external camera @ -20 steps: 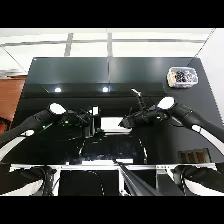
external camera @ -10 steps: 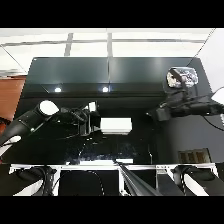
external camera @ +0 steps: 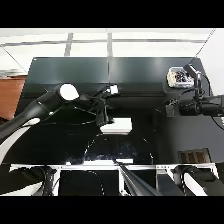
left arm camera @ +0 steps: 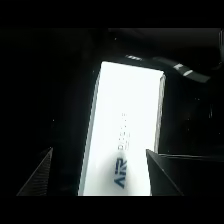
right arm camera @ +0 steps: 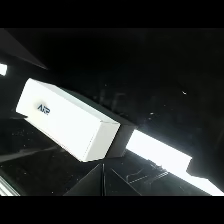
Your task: Fold the box and place the chain.
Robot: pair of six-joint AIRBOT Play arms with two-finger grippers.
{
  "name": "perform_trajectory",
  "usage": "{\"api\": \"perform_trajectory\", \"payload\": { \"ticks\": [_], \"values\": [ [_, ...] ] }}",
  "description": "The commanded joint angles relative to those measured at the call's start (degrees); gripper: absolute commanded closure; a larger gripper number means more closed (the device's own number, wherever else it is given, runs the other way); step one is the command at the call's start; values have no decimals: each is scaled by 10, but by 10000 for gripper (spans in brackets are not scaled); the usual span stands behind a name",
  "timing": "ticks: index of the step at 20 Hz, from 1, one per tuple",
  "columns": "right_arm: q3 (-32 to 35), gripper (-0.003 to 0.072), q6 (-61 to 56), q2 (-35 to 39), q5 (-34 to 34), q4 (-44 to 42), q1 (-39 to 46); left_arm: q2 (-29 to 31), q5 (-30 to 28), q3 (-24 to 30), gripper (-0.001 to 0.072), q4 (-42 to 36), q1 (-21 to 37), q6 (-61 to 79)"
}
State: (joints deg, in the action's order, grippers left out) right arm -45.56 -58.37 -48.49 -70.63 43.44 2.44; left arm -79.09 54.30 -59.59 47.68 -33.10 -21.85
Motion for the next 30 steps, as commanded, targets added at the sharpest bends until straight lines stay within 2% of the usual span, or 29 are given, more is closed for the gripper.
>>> {"api": "perform_trajectory", "payload": {
  "ticks": [1,5,12,21,25,30],
  "values": [
    [0,672,-1,1,5,3,2,-50,32,-30,-1,12,-13,-30],
    [0,673,-1,1,9,3,2,-62,65,-30,-1,14,-15,-30],
    [0,673,-1,1,9,4,2,-62,77,-32,-1,16,-35,24],
    [0,672,-1,1,9,4,2,-62,77,-33,-2,29,-54,15],
    [0,672,-1,1,9,4,2,-62,72,-33,-3,34,-65,-44],
    [0,672,-1,1,9,6,2,-62,73,-45,-3,95,-77,-143]
  ]
}}
